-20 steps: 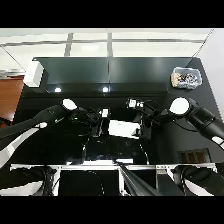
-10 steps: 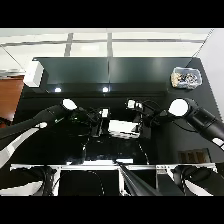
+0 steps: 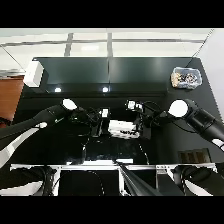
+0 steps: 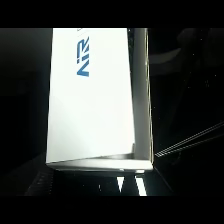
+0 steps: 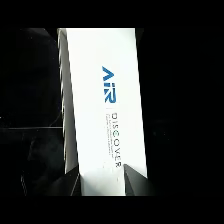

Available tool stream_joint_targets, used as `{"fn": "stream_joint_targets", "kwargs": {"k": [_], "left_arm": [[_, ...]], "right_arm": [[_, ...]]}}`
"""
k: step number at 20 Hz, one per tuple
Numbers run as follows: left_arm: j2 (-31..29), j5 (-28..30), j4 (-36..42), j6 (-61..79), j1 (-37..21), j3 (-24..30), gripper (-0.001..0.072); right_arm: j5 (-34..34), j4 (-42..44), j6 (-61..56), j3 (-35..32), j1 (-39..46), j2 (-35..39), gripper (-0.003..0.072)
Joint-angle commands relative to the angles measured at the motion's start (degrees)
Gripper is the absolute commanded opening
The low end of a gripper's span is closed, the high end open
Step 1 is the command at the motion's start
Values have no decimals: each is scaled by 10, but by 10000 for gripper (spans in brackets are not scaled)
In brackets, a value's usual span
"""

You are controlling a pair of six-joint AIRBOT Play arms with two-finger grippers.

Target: Fold the box and place the chain.

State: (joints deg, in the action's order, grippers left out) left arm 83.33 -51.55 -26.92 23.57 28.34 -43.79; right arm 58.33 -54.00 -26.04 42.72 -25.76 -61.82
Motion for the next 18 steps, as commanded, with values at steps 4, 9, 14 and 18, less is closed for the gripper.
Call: {"fn": "stream_joint_targets", "kwargs": {"k": [4, 9, 14, 18], "left_arm": [[0, 1, 0, 0, 0, 0, 340], [0, 1, 0, 0, 0, 0, 340], [0, 1, 0, 0, 0, 0, 339], [0, 1, 0, 0, 0, 0, 340]], "right_arm": [[-3, 0, -1, -8, -1, 0, 273], [-6, 0, -1, -12, -1, 0, 401], [-7, 0, -1, -12, -1, 0, 401], [-6, 0, -1, -19, -2, 0, 401]]}}
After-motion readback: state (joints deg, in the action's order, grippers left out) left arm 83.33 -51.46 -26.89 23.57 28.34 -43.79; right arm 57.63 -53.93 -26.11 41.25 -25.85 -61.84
